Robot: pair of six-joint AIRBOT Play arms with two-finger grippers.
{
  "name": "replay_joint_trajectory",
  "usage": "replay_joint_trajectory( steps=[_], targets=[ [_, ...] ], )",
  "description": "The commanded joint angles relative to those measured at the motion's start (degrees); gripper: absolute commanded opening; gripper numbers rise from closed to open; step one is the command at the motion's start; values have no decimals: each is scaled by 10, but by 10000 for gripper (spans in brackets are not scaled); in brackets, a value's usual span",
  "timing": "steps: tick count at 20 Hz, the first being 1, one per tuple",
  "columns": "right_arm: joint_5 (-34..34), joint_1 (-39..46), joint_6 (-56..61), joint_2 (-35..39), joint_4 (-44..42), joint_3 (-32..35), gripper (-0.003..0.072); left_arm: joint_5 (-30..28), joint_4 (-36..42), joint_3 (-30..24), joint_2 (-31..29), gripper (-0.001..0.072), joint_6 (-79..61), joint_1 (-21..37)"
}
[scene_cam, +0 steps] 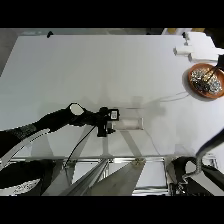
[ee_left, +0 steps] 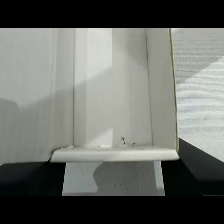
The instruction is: Fold the box and place the chain.
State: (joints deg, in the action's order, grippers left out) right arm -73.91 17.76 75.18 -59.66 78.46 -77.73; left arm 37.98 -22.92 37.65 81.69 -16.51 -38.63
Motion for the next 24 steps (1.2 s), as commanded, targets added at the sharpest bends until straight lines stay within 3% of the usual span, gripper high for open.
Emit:
replay_joint_trajectory(
  steps=[1,9,14,18,24],
  targets=[
    [-73,-38,-2,92,-85,0,21,0,0,0,0,275,0,0],
    [-141,-181,29,217,-147,9,21,0,0,0,0,275,0,0],
    [-126,-277,30,271,-181,100,21,0,0,0,0,275,0,0],
    [-48,-365,28,283,-223,226,21,0,0,0,0,275,0,0],
    [141,-515,30,255,-146,366,21,0,0,0,0,275,0,0]
  ],
)
